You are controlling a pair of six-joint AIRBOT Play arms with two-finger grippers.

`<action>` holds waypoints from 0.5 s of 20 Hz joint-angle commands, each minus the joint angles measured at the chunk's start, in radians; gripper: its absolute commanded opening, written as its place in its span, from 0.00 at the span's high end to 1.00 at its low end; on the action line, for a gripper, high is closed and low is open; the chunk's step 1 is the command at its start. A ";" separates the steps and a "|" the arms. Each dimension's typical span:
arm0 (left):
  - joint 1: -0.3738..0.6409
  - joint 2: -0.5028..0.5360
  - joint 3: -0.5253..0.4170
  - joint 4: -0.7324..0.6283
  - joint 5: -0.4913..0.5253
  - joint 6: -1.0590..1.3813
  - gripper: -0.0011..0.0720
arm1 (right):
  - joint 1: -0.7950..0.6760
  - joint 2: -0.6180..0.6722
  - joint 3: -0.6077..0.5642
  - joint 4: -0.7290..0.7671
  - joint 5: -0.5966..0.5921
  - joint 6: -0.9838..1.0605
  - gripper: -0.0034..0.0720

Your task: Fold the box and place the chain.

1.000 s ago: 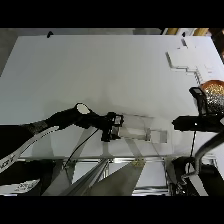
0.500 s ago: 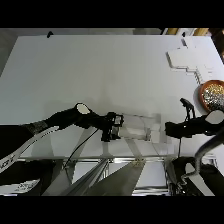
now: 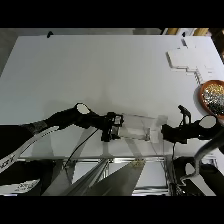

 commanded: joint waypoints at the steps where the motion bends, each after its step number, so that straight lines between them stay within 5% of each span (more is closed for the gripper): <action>1: 0.000 0.000 0.000 0.001 -0.001 0.001 0.70 | 0.001 0.005 -0.005 0.121 0.006 -0.068 0.93; 8: 0.000 0.000 0.000 0.001 0.000 0.000 0.70 | 0.001 0.124 -0.005 0.147 0.049 -0.096 0.87; 10: 0.000 0.000 0.000 0.001 -0.001 0.000 0.70 | 0.001 0.180 -0.005 0.148 0.063 -0.097 0.68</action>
